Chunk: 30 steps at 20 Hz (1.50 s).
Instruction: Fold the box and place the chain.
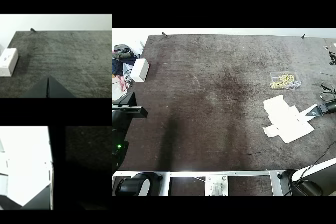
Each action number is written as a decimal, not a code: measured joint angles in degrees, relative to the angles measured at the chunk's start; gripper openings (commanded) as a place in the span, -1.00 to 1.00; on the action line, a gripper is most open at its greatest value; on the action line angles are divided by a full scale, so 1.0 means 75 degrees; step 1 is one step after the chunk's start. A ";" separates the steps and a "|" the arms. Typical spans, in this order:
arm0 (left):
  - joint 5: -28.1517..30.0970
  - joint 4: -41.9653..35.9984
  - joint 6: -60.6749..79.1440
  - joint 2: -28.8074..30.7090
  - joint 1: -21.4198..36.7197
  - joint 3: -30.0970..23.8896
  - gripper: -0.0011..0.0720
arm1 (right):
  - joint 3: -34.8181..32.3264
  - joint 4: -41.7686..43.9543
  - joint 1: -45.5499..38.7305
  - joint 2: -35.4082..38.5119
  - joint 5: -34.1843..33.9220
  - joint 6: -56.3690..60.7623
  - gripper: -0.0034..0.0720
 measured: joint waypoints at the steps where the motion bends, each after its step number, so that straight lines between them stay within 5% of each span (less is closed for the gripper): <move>1: 0.0000 0.0000 0.0000 0.0000 0.0000 0.0000 -0.94 | -0.0201 0.0192 0.0009 0.0137 0.0009 0.0015 -0.88; 10: 0.0000 0.0000 0.0000 0.0000 0.0000 0.0000 -0.94 | -0.3818 0.3010 0.0801 0.2075 -0.0423 -0.0140 -0.89; 17: 0.0000 0.0000 0.0000 0.0000 0.0000 0.0000 -0.94 | -0.6519 0.5327 0.3684 0.4025 -0.4188 0.0720 -0.89; 25: -0.0026 -0.0003 0.0000 0.0000 0.0000 0.0012 -0.90 | -0.6505 0.6097 0.6441 0.4106 -0.7262 0.1408 -0.89; 27: -0.0294 -0.0003 0.0000 0.0000 0.0000 0.0017 1.00 | -0.6385 0.6108 0.6682 0.3958 -0.7740 0.1440 -0.89; 28: -0.0501 -0.0006 0.0003 0.0000 0.0003 0.0023 0.74 | -0.6359 0.6108 0.6747 0.3914 -0.7985 0.1460 -0.89; 30: -0.1122 -0.0009 0.0006 -0.0026 0.0000 0.0052 0.67 | -0.6318 0.6111 0.6840 0.3853 -0.8317 0.1387 -0.89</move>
